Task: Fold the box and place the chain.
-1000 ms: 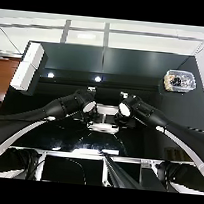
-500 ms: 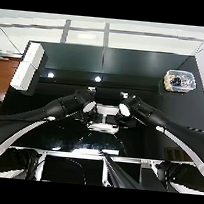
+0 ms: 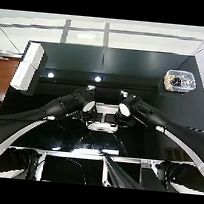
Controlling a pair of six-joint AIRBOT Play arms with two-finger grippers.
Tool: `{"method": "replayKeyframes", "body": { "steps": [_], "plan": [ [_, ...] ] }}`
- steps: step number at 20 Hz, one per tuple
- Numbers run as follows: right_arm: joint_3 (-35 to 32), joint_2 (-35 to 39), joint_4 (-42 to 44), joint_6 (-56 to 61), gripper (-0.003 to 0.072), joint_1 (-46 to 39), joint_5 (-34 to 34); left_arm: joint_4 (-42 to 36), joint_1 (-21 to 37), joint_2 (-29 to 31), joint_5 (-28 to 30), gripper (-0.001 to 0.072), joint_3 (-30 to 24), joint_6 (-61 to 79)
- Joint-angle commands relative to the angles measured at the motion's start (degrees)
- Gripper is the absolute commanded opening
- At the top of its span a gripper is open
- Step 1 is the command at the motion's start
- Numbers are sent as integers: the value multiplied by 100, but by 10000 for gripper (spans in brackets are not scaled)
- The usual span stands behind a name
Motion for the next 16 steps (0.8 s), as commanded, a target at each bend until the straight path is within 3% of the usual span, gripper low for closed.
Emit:
{"method": "replayKeyframes", "body": {
  "steps": [1,7,11,13,16],
  "plan": [
    [7,133,-15,-195,284,-7,59,-9,0,0,4,31,2,7],
    [9,1054,-251,-911,284,-111,304,-9,0,0,9,31,2,7],
    [13,2159,-428,-1869,283,-258,625,-9,0,0,7,31,2,7],
    [13,2846,-1368,-1895,283,-629,492,-9,0,0,4,30,2,7],
    [0,3180,-4122,-1888,282,-1499,361,-11,0,0,9,31,2,7]
  ]
}}
